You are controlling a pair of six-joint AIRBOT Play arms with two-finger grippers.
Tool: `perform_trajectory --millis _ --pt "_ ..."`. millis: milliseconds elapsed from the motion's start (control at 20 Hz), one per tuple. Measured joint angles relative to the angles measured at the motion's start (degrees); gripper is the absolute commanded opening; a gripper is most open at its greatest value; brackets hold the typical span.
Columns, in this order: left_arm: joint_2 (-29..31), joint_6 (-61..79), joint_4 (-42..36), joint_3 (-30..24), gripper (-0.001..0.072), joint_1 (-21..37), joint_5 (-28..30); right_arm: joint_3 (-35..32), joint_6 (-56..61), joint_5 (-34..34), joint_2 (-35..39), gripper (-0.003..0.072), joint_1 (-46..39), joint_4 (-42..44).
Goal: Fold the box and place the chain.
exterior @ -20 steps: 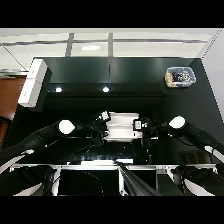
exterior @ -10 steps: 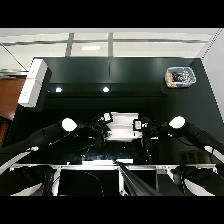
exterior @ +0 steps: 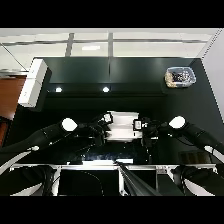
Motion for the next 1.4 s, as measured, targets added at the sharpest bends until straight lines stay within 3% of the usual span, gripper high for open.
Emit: perform_trajectory --millis 50,150,300,500,750,850,1050,1400 --pt "0.00 0.02 -0.02 0.00 0.0111 0.00 -0.22 0.00 0.00 0.00 0.00 0.0525 0.00 0.00" --pt "0.68 -0.61 0.31 0.00 0.0027 0.35 -0.31 0.00 0.02 0.02 0.00 0.0525 0.00 0.04" --pt "3.93 -7.65 2.69 0.00 0.0026 3.98 -0.72 0.00 0.15 -0.07 0.00 0.0524 0.00 0.09" --pt "10.10 -27.67 8.57 0.02 0.0026 16.04 -4.44 0.00 0.04 0.09 0.00 0.0525 0.00 -0.02" --pt "13.38 -53.57 13.11 -0.72 0.0027 35.95 -18.95 0.00 0.04 0.07 0.00 0.0525 0.00 -0.02" --pt "13.68 -61.07 14.01 -2.58 0.0027 40.50 -22.67 0.00 0.04 0.07 0.00 0.0524 0.00 -0.02" --pt "12.46 -68.02 14.62 -7.28 0.0027 41.29 -25.90 0.00 0.04 0.04 0.00 0.0525 0.00 -0.02" --pt "3.37 -68.32 6.80 -8.85 0.0029 31.32 -22.93 0.00 0.04 0.04 0.00 0.0525 0.00 -0.02"
